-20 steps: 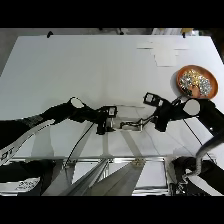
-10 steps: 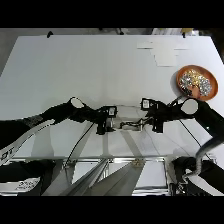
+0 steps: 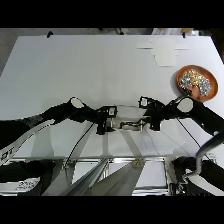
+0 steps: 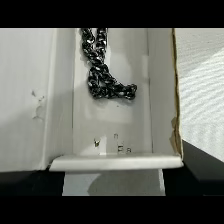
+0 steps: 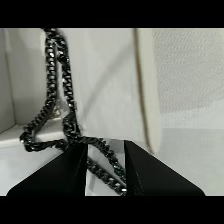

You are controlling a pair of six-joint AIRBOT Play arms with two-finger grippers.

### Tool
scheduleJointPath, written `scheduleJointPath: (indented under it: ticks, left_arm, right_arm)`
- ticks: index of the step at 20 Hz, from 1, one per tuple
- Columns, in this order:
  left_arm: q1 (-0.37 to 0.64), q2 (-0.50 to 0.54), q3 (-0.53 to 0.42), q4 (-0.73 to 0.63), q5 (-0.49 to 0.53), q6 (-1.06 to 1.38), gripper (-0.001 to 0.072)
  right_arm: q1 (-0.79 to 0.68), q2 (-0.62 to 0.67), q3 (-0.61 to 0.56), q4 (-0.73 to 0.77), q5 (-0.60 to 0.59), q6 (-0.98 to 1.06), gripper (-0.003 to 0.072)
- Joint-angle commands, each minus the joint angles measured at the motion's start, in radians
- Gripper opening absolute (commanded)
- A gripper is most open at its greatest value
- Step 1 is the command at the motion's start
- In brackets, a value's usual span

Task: Fold the box and place the chain.

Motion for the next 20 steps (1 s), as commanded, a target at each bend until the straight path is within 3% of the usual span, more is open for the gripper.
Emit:
scheduleJointPath:
  ticks: [1, 3, 5, 7, 9, 12, 15, 20]
  left_arm:
    - [0.000, 0.000, 0.000, 0.000, 0.000, 0.000, 0.0360]
    - [0.000, 0.000, 0.000, 0.000, 0.000, 0.000, 0.0360]
    - [0.000, 0.000, 0.000, 0.000, 0.000, 0.000, 0.0360]
    - [0.000, 0.000, 0.000, 0.000, 0.000, 0.000, 0.0360]
    - [0.000, 0.000, 0.000, 0.000, 0.000, 0.000, 0.0360]
    - [0.000, 0.000, 0.000, 0.000, 0.000, 0.000, 0.0360]
    - [0.000, 0.000, 0.000, 0.000, 0.000, 0.000, 0.0360]
    - [0.000, 0.000, 0.000, 0.000, 0.000, 0.000, 0.0360]
  right_arm:
    - [-0.001, -0.015, 0.000, 0.003, -0.029, -0.001, 0.0198]
    - [-0.001, -0.018, 0.000, 0.003, -0.006, 0.000, 0.0148]
    - [-0.001, -0.018, 0.000, 0.003, 0.039, 0.000, 0.0035]
    - [-0.001, -0.018, 0.000, -0.001, 0.069, 0.000, 0.0017]
    - [-0.001, -0.017, 0.000, -0.038, 0.089, 0.000, 0.0028]
    - [-0.001, -0.017, 0.000, -0.126, 0.089, 0.000, 0.0204]
    - [-0.001, -0.017, 0.000, -0.156, 0.056, -0.005, 0.0203]
    - [-0.001, -0.030, 0.000, -0.018, -0.011, -0.157, 0.0200]
